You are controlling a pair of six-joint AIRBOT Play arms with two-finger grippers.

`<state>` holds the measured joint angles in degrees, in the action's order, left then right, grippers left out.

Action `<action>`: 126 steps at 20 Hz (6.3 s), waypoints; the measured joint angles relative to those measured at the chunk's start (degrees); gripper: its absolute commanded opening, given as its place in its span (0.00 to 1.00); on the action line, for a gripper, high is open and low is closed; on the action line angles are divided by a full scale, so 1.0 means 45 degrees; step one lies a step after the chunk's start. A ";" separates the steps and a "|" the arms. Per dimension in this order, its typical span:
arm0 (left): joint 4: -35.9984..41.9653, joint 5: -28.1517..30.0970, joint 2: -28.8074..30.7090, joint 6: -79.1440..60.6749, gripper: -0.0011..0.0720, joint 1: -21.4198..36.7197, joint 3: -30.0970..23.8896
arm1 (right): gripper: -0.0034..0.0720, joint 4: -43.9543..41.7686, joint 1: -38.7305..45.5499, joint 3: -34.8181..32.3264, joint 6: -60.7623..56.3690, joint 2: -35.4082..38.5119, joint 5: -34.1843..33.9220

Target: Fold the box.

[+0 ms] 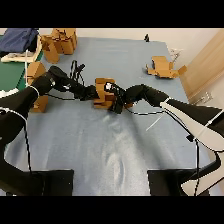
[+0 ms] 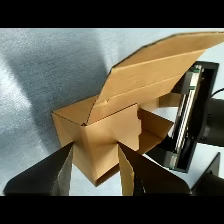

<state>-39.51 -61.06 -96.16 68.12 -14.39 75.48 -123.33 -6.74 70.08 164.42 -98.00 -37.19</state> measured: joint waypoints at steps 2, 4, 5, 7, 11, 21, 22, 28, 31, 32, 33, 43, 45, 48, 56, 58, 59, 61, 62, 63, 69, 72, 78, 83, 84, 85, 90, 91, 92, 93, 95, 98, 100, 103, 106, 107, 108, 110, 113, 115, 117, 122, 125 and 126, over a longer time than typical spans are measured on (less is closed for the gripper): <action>-0.0665 0.0049 0.0010 0.0704 0.60 -0.0253 0.0214 | 0.95 0.0000 0.0000 0.0000 0.0005 0.0000 0.0000; -0.1171 0.0112 0.0015 0.1282 0.60 -0.0461 0.0321 | 0.95 0.0005 0.0000 0.0000 0.0010 0.0000 0.0000; -0.1379 0.0131 0.0019 0.1515 0.60 -0.0534 0.0359 | 0.94 0.0010 0.0000 0.0000 0.0010 0.0000 0.0000; -0.1700 0.0141 0.0019 0.1846 0.60 -0.0646 0.0398 | 0.95 0.0019 0.0000 0.0000 0.0029 0.0000 0.0005; -0.2225 -0.0311 -0.0063 0.2030 0.60 -0.0763 0.0408 | 0.95 0.0126 -0.0010 0.0015 0.0136 0.0000 0.0010; -0.2307 -0.0136 -0.0005 0.2531 0.57 -0.0792 0.0437 | 0.94 0.0039 -0.0010 0.0000 0.0034 -0.0005 0.0005; -0.2365 0.0024 -0.0005 0.2671 0.57 -0.0850 0.0437 | 0.95 0.0034 -0.0005 0.0000 0.0029 -0.0005 0.0000; -0.4697 0.0690 0.0000 0.4979 0.57 -0.1919 0.0699 | 0.95 0.0029 -0.0005 0.0000 0.0029 -0.0005 0.0005; -0.6921 0.0845 -0.0005 0.6460 0.57 -0.2696 0.1156 | 0.94 0.0029 -0.0010 0.0000 0.0024 -0.0005 0.0005; -0.7577 0.0884 -0.0005 0.6863 0.57 -0.2909 0.1282 | 0.95 0.0029 -0.0010 0.0000 0.0024 -0.0005 0.0000; -0.8184 0.0874 -0.0005 0.7198 0.57 -0.3109 0.1394 | 0.94 0.0024 -0.0010 0.0000 0.0019 -0.0005 0.0000; -1.0117 0.0743 -0.0384 0.8340 0.15 -0.3711 0.1642 | 0.94 -0.0029 -0.0005 -0.0005 -0.0015 -0.0024 -0.0044; -1.0030 0.0724 -0.0413 0.8242 0.04 -0.3687 0.1651 | 0.95 -0.0053 0.0000 -0.0005 -0.0044 -0.0029 -0.0058; -0.9719 0.0719 -0.0432 0.8000 0.05 -0.3701 0.1651 | 0.94 -0.0058 0.0000 -0.0010 -0.0053 -0.0029 -0.0068; -0.8670 0.0646 -0.0452 0.7995 0.59 -0.3769 0.1651 | 0.95 -0.0015 -0.0005 -0.0005 0.0019 -0.0029 -0.0068; -0.8801 0.0578 -0.0457 0.8097 0.29 -0.3764 0.1651 | 0.94 -0.0019 -0.0005 -0.0005 -0.0005 -0.0029 -0.0068; -0.8888 0.0554 -0.0461 0.8121 0.04 -0.3764 0.1651 | 0.94 -0.0034 0.0000 -0.0005 -0.0034 -0.0029 -0.0073; -0.8850 0.0816 -0.0461 0.8145 0.04 -0.3764 0.1647 | 0.94 -0.0044 -0.0005 -0.0010 -0.0024 -0.0029 -0.0083; -0.8660 0.0879 -0.0452 0.8000 0.04 -0.3784 0.1656 | 0.95 0.0019 -0.0010 0.0000 0.0039 -0.0024 -0.0092; -0.8631 0.0821 -0.0457 0.8000 0.04 -0.3793 0.1656 | 0.94 0.0019 -0.0010 -0.0010 0.0034 -0.0019 -0.0151; -0.8641 0.0534 -0.0461 0.7873 0.04 -0.3789 0.1787 | 0.94 -0.0010 -0.0005 -0.0010 -0.0005 -0.0024 -0.0141; -0.8655 0.0384 -0.0461 0.7849 0.05 -0.3789 0.1865 | 0.95 -0.0015 -0.0010 -0.0010 -0.0005 -0.0024 -0.0126; -0.8820 -0.0117 -0.0461 0.7805 0.04 -0.3769 0.1919 | 0.98 -0.0058 -0.0015 -0.0024 -0.0010 -0.0024 -0.0175; -0.9316 -0.0544 -0.0452 0.7868 0.04 -0.3779 0.1928 | 0.99 -0.0063 -0.0024 -0.0010 -0.0015 -0.0019 -0.0189; -0.9442 -0.0631 -0.0447 0.7873 0.04 -0.3779 0.1928 | 0.99 -0.0063 -0.0039 -0.0005 -0.0015 -0.0015 -0.0189; -0.9559 -0.0685 -0.0447 0.7878 0.04 -0.3779 0.1933 | 0.99 -0.0058 -0.0039 -0.0005 -0.0010 0.0010 -0.0189; -1.0049 -0.1345 -0.0447 0.7669 0.72 -0.3779 0.1919 | 0.99 0.0024 -0.0049 0.0010 0.0053 0.0039 -0.0219; -1.0098 -0.1326 -0.0461 0.7694 0.74 -0.3764 0.1904 | 0.99 0.0019 -0.0044 0.0005 0.0039 0.0039 -0.0223; -1.0112 -0.1098 -0.0447 0.7742 0.74 -0.3735 0.1928 | 0.99 0.0019 -0.0044 0.0010 0.0039 0.0039 -0.0223; -1.0108 -0.1127 -0.0447 0.7762 0.74 -0.3740 0.1928 | 0.99 0.0024 -0.0044 0.0005 0.0039 0.0039 -0.0223; -1.0010 -0.1132 -0.0437 0.7781 0.74 -0.3755 0.1928 | 0.99 0.0024 -0.0044 0.0010 0.0039 0.0039 -0.0228; -1.0006 -0.1137 -0.0350 0.7810 0.74 -0.3755 0.1972 | 0.99 0.0024 -0.0044 0.0010 0.0039 0.0039 -0.0228; -0.9986 -0.1132 -0.0233 0.7660 0.74 -0.3755 0.2011 | 0.99 0.0024 -0.0044 0.0010 0.0039 0.0039 -0.0233; -0.9884 -0.1151 0.0073 0.7043 0.74 -0.3653 0.2035 | 0.99 0.0024 -0.0044 0.0010 0.0039 0.0039 -0.0233; -0.9802 -0.1307 0.0437 0.6178 0.74 -0.3376 0.2045 | 0.99 0.0024 -0.0044 0.0010 0.0039 0.0039 -0.0233; -0.9709 -0.1365 0.0559 0.5809 0.74 -0.3220 0.2045 | 0.99 0.0024 -0.0044 0.0005 0.0039 0.0039 -0.0233; -0.9564 -0.1525 0.0675 0.5391 0.74 -0.3036 0.2045 | 0.99 0.0024 -0.0044 0.0010 0.0039 0.0039 -0.0233; -0.9326 -0.1875 0.0894 0.4483 0.90 -0.2579 0.2045 | 0.99 0.0024 -0.0044 0.0010 0.0039 0.0039 -0.0233; -0.8092 -0.2458 0.1331 0.2157 0.90 -0.1472 0.2045 | 0.99 0.0029 -0.0044 0.0010 0.0039 0.0039 -0.0238; -0.5989 -0.2963 0.1724 -0.0495 0.90 -0.0437 0.2021 | 0.99 0.0029 -0.0044 0.0010 0.0039 0.0039 -0.0238; -0.2584 -0.4027 0.2166 -0.4119 0.90 0.0889 0.1860 | 0.99 0.0029 -0.0044 0.0010 0.0039 0.0039 -0.0238; 0.3128 -0.5979 0.2803 -0.9690 0.90 0.4741 0.0894 | 0.99 0.0024 -0.0019 0.0010 0.0039 0.0029 -0.0233; 0.2205 -0.5663 0.2769 -1.1579 0.90 0.5897 -0.0136 | 0.99 0.0024 -0.0019 0.0010 0.0044 0.0029 -0.0228; 0.1904 -0.5319 0.2657 -1.2405 0.90 0.6071 -0.0418 | 0.99 0.0024 -0.0019 0.0010 0.0068 0.0029 -0.0219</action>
<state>-30.94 -84.99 -84.20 12.29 12.93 73.60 -123.22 -6.83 70.13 164.72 -97.86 -38.17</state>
